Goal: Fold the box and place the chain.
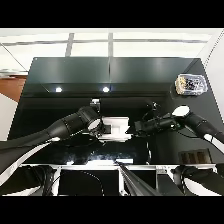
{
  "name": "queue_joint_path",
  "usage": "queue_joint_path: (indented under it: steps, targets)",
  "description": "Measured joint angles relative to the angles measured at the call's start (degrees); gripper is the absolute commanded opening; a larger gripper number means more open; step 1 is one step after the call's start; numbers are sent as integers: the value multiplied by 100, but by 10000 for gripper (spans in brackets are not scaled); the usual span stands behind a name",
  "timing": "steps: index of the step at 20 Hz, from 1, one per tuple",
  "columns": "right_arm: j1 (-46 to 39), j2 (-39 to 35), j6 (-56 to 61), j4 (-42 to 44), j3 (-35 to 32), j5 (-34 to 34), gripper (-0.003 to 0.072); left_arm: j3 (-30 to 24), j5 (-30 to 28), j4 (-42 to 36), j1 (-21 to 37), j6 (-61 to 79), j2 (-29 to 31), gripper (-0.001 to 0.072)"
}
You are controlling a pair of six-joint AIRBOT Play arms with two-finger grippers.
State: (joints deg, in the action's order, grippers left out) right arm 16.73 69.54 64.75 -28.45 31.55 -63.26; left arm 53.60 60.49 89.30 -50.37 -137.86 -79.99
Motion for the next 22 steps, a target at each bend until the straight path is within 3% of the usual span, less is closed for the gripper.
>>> queue_joint_path:
  steps: [9, 10, 20, 22]
  targets:
    - [1196, 0, 2312, -2006, 872, 603, 556, -2, -2, 2, 0, 0, 0, 32]
    - [1322, 0, 2583, -2249, 962, 621, 482, 0, -4, 2, 0, 0, 0, 32]
    - [2398, 7, 4800, -4089, 1486, 813, 478, 0, -39, 26, 0, 0, 0, 32]
    - [2485, 7, 5136, -4321, 1534, 807, 418, -2, -42, 26, 0, 0, 0, 32]
